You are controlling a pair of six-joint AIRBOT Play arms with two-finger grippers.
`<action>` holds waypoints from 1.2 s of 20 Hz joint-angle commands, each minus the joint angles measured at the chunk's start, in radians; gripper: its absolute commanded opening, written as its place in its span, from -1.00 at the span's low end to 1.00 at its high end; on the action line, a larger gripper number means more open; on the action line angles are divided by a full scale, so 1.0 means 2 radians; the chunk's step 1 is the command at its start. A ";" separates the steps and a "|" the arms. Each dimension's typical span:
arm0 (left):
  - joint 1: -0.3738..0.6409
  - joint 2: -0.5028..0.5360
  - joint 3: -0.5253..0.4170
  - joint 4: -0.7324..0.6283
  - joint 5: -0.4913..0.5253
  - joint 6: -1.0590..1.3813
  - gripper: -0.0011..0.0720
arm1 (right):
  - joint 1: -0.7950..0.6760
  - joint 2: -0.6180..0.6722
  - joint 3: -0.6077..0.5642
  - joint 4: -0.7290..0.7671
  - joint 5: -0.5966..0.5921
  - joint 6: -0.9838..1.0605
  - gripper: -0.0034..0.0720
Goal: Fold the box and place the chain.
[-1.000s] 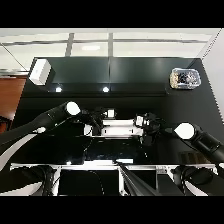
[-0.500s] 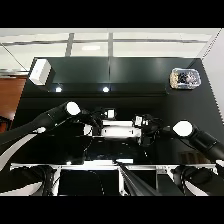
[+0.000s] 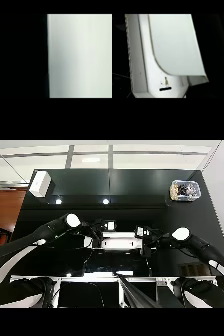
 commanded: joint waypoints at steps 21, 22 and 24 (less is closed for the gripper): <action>0.000 0.000 0.000 -0.001 0.000 0.000 -0.89 | 0.029 -0.034 0.000 -0.031 -0.042 0.003 0.98; 0.000 0.000 0.000 -0.001 0.000 0.000 -0.89 | 0.029 -0.034 0.000 -0.030 -0.046 0.006 0.97; 0.000 0.000 0.000 -0.001 0.000 0.000 -0.89 | 0.029 -0.034 0.000 -0.030 -0.046 0.006 0.65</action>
